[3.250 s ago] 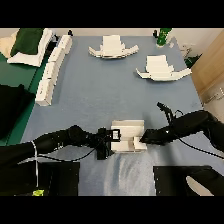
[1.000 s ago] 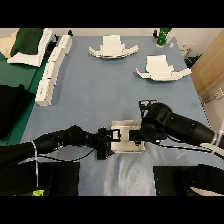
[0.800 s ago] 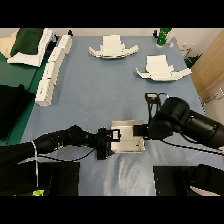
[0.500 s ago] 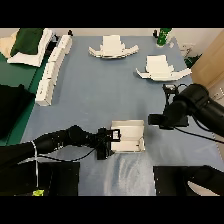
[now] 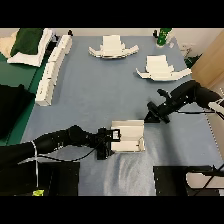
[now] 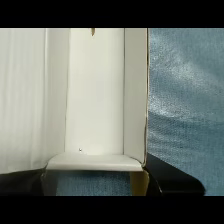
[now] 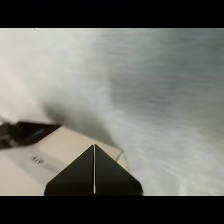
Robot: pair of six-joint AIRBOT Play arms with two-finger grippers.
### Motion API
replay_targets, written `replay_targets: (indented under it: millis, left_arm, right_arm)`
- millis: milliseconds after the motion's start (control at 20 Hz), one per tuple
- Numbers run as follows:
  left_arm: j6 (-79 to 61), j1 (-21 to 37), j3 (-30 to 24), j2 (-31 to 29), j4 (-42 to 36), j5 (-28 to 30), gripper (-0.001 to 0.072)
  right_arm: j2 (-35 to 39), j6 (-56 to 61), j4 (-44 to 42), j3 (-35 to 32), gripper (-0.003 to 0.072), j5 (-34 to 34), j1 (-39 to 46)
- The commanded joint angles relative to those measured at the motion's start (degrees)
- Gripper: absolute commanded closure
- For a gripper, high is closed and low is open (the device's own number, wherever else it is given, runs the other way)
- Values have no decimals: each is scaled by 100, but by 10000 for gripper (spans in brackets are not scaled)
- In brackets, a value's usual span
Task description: Fold the box.
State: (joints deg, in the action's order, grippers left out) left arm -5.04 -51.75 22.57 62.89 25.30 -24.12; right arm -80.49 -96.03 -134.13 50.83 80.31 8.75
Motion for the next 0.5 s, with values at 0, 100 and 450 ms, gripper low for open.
replay_targets:
  millis: [0, 100, 450]
  left_arm:
    - [0, 0, 4, -2, 0, 2, 169]
    - [0, 0, 4, -4, 0, -2, 170]
    - [0, 0, 4, -2, 0, 2, 170]
  right_arm:
    - [-496, -1602, -925, 157, 685, 955, -11]
    - [-442, -1971, -831, 157, 685, 1080, -361]
    - [282, -2461, -229, -155, 686, 866, -1558]
